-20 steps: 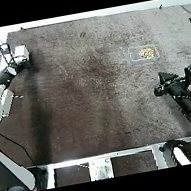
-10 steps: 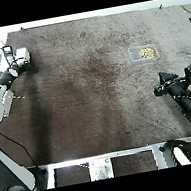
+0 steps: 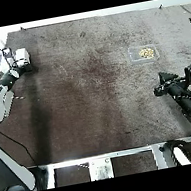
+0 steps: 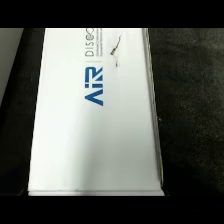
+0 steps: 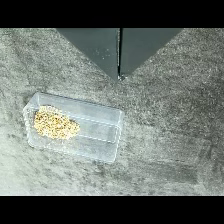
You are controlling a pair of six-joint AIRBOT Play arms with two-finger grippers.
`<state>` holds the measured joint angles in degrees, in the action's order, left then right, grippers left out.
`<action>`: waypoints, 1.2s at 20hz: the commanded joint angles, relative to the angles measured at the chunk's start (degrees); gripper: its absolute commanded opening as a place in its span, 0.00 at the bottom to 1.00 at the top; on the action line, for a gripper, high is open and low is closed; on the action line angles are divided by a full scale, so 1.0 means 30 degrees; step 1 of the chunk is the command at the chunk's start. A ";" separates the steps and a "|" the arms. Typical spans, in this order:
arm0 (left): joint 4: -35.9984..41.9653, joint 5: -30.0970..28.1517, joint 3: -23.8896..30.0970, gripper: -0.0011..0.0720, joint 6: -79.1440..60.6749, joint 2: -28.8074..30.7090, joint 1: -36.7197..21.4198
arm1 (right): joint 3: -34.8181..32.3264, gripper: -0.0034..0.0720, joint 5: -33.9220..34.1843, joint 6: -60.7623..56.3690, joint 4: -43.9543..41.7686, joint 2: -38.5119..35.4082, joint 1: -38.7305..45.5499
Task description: Fold the box and place the chain.
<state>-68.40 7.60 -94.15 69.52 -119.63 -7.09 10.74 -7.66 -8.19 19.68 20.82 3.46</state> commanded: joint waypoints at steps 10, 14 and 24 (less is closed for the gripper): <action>-0.0007 -0.0816 -0.0007 0.99 -0.0692 0.1209 -0.0007 | -0.0007 0.05 0.0000 -0.0007 0.0000 0.0007 -0.0015; -0.0022 0.0736 0.0000 0.99 -0.0838 0.2798 -0.0015 | -0.0007 0.05 0.0000 0.0000 0.0000 0.0007 -0.0015; 0.2033 0.4291 0.0044 0.03 -0.0998 0.9238 0.0066 | -0.0007 0.05 0.0000 0.0000 0.0000 0.0007 -0.0015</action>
<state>-65.87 18.15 -94.08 67.13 -97.27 -7.07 10.74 -7.66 -8.19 19.68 20.82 3.46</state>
